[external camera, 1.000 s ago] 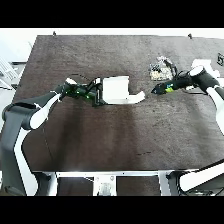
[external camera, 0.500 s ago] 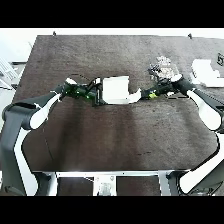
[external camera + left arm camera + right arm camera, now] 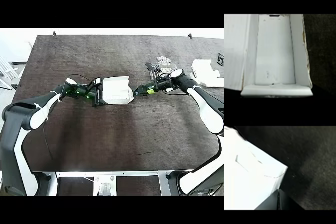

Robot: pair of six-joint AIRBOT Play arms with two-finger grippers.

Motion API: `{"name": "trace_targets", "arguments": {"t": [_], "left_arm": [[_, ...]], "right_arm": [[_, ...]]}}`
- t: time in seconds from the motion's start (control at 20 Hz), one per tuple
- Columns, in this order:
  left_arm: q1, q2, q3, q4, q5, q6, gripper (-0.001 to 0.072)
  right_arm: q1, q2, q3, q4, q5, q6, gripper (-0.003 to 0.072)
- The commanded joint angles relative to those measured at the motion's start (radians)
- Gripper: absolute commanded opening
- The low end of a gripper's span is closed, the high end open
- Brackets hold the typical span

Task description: Fold the box and place the chain.

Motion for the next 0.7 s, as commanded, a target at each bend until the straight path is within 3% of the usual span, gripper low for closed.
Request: {"name": "trace_targets", "arguments": {"t": [0.0, 0.05, 0.2, 0.35, 0.5, 0.65], "left_arm": [[0.000, 0.001, 0.000, 0.000, 0.000, 0.000, 0.0471], [0.000, 0.001, 0.000, 0.000, 0.000, 0.000, 0.0471], [0.000, 0.001, 0.000, 0.000, 0.000, 0.000, 0.0471], [0.000, 0.001, 0.000, 0.000, 0.000, 0.000, 0.0471], [0.000, 0.001, 0.000, 0.000, 0.000, 0.000, 0.0471], [0.000, 0.001, 0.000, 0.000, 0.000, 0.000, 0.0471]], "right_arm": [[0.007, 0.015, 0.008, 0.003, 0.005, 0.001, 0.0121], [0.011, 0.014, 0.008, 0.003, 0.005, 0.000, 0.0171], [0.010, 0.015, 0.009, 0.005, 0.005, 0.001, 0.0172], [0.010, 0.015, 0.009, 0.014, 0.009, 0.001, 0.0262], [0.012, 0.015, 0.008, 0.055, 0.013, 0.000, 0.0268], [0.033, 0.015, 0.008, 0.056, 0.020, 0.001, 0.0404]]}}
